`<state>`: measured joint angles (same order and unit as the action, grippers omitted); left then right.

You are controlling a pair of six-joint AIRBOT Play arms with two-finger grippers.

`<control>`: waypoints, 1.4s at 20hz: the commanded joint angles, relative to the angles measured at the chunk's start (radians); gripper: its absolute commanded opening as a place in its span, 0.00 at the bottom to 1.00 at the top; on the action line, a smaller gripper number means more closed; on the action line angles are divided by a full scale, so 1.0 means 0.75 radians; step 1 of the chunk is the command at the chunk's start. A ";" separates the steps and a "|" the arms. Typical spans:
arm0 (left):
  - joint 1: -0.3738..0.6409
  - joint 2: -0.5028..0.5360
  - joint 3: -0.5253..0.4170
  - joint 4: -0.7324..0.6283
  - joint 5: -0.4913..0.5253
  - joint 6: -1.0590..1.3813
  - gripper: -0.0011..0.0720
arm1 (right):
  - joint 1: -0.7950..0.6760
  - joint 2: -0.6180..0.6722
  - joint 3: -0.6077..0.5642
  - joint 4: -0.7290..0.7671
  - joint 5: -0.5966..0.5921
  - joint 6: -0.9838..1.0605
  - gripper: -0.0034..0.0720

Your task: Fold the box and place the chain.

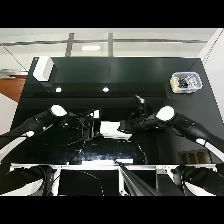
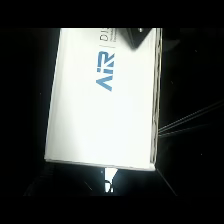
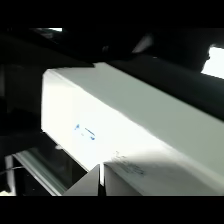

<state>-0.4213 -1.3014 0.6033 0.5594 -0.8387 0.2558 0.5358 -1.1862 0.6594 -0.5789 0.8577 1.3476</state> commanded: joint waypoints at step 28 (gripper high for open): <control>-0.318 0.011 0.362 0.295 -0.079 -0.597 0.99 | -0.556 0.408 0.026 -0.159 0.246 -0.061 0.11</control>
<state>-0.6460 -1.2591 0.8612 0.8036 -0.8814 -0.1776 0.1184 -0.8803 0.6781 -0.6891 1.0454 1.3014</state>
